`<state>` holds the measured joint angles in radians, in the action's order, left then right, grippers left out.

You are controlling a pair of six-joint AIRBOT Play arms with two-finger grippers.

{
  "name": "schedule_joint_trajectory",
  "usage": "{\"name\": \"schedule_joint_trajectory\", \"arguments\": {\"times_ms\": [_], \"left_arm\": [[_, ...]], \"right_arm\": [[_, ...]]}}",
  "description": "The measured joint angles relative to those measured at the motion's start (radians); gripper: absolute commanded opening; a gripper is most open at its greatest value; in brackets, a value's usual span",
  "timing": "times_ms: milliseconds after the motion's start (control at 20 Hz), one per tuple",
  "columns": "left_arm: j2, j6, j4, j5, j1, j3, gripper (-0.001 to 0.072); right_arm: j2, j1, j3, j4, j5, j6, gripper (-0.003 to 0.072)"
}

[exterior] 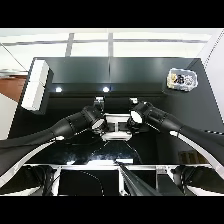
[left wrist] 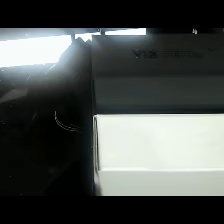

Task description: Fold the box and place the chain.

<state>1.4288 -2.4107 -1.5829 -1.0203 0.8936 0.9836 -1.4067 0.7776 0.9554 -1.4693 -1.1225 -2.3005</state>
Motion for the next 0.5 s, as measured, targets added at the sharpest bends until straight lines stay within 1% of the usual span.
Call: {"name": "schedule_joint_trajectory", "arguments": {"times_ms": [50,100,150,300,350,400,450,500], "left_arm": [[0.000,0.001,0.000,0.000,0.000,0.000,0.0029],[0.000,0.001,-0.001,0.000,0.000,0.000,0.0030],[0.000,0.004,-0.003,0.001,0.000,0.000,0.0029],[0.000,0.006,-0.006,0.000,0.000,0.000,0.0029],[0.000,0.005,-0.005,0.000,0.000,0.000,0.0030],[0.000,0.005,-0.005,0.000,0.000,0.000,0.0029],[0.000,0.004,-0.005,0.000,0.000,0.000,0.0029],[0.000,0.003,-0.001,0.005,0.000,0.000,0.0029]], "right_arm": [[0.000,0.000,0.000,0.000,0.000,0.000,0.0038],[0.000,0.000,0.000,0.000,0.000,0.001,0.0083],[0.000,0.000,0.000,0.001,0.000,0.004,0.0208],[0.000,0.000,0.000,-0.001,-0.002,0.004,0.0204],[0.000,0.000,0.000,-0.001,-0.003,0.004,0.0191],[0.000,0.000,0.002,-0.001,-0.003,0.003,0.0168],[0.000,0.000,0.003,-0.001,-0.003,0.003,0.0073],[0.000,0.000,0.003,0.000,0.000,0.000,0.0056]]}}
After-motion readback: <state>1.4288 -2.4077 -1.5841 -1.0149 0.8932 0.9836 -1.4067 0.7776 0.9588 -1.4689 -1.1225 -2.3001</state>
